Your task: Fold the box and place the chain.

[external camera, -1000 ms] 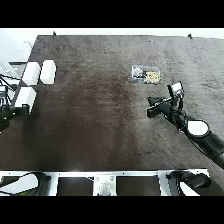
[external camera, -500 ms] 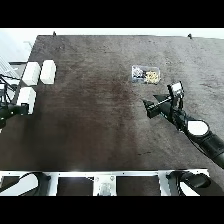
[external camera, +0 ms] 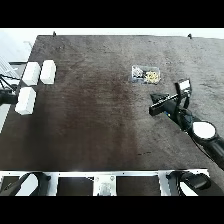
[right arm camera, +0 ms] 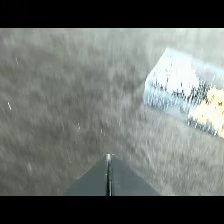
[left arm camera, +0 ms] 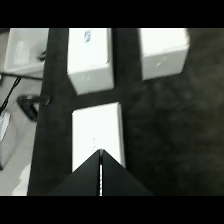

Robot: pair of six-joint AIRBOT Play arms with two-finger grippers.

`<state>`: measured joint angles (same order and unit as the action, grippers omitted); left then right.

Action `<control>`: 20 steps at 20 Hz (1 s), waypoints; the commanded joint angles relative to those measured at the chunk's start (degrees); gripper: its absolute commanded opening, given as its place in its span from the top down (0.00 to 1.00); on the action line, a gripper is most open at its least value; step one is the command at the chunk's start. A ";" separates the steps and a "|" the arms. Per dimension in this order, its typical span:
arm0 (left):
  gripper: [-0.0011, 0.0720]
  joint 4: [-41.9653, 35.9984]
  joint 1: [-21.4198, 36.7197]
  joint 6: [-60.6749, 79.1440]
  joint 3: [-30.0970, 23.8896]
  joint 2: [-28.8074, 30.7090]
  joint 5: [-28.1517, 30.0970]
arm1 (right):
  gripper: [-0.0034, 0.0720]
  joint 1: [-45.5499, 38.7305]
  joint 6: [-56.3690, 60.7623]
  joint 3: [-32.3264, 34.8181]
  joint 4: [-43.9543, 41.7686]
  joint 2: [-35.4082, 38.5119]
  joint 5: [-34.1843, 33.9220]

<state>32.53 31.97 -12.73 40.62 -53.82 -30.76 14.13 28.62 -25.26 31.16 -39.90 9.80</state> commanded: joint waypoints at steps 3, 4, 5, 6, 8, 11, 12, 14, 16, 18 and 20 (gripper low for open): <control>0.97 -21.99 -1.20 5.31 2.36 6.73 -12.59 | 0.94 -0.02 1.07 0.00 -4.61 9.84 -0.55; 0.97 -22.36 -3.96 6.19 2.36 8.31 -9.99 | 0.95 -0.02 3.02 0.02 -4.59 10.97 -1.55; 0.97 -22.10 -8.11 6.38 2.36 9.81 -5.05 | 0.95 -0.02 3.76 0.02 -4.59 11.54 -2.58; 0.97 -22.25 -12.70 6.36 2.36 11.19 -0.02 | 0.95 -0.02 4.26 0.02 -4.61 11.56 -3.34; 0.97 -22.12 -22.56 6.49 2.23 12.98 7.93 | 0.95 -0.02 4.42 0.15 -4.61 11.52 -3.41; 0.97 -21.86 -35.67 8.59 1.36 13.16 16.85 | 0.95 0.02 4.37 0.57 -4.26 11.52 -3.39; 0.97 -21.90 -39.58 8.74 -0.02 13.22 20.85 | 0.95 0.02 4.39 1.62 -2.60 11.52 -3.39; 0.96 -22.62 -43.95 8.72 -4.24 13.22 23.19 | 0.95 -0.02 4.39 4.20 -2.45 11.56 -3.39; 0.96 -23.21 -45.83 8.72 -8.46 13.22 22.27 | 0.95 0.02 4.35 6.71 -2.43 11.82 -3.37; 0.96 -25.05 -45.86 8.83 -11.52 13.22 21.11 | 0.95 0.02 4.39 8.81 -2.45 12.31 -3.32; 0.96 -25.07 -45.86 10.69 -12.17 13.68 18.43 | 0.95 0.09 4.44 9.16 -2.64 14.69 -1.68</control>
<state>8.51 -12.32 -3.77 31.03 -40.58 -10.87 14.13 32.93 -17.72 28.49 -27.03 6.79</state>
